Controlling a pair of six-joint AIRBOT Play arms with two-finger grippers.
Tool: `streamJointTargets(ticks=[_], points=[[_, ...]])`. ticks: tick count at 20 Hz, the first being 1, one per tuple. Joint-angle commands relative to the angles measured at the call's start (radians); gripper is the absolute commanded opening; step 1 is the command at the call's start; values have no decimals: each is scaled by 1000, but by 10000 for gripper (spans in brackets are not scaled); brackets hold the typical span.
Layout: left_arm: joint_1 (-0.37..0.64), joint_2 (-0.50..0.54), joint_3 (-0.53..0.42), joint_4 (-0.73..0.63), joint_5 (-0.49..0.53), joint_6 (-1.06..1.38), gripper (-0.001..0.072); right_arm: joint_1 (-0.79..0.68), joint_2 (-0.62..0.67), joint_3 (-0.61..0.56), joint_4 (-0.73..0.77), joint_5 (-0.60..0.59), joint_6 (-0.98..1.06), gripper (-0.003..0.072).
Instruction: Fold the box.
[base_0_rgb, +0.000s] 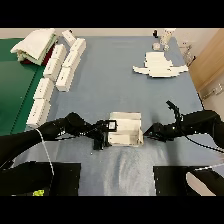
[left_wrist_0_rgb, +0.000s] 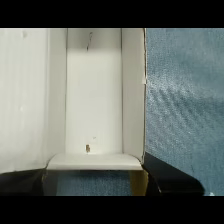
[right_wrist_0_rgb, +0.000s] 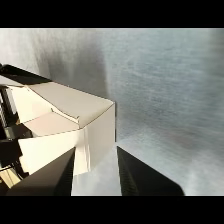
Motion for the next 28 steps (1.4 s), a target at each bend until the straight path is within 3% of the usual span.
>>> streamJointTargets(ticks=[1, 7, 14, 18, 22, 24, 28], points=[[0, 0, 0, 0, 0, 0, 462, 38, 1, 3, 14, 6, 1, 427], [0, 0, 0, 0, 0, 0, 462, 200, -37, 33, -24, 110, 93, 420], [0, 0, 0, 0, 0, 0, 462, 507, -86, 206, -463, 156, 605, 415], [0, 0, 0, 0, 0, 0, 462, 677, -172, 305, -644, 126, 885, 414], [0, 0, 0, 0, 0, 0, 462, 809, -319, 446, -860, -41, 1105, 413], [0, 0, 0, 0, 0, 0, 462, 848, -386, 502, -903, -106, 1167, 353], [0, 0, 0, 0, 0, 0, 461, 882, -454, 551, -921, -108, 1237, 352]])
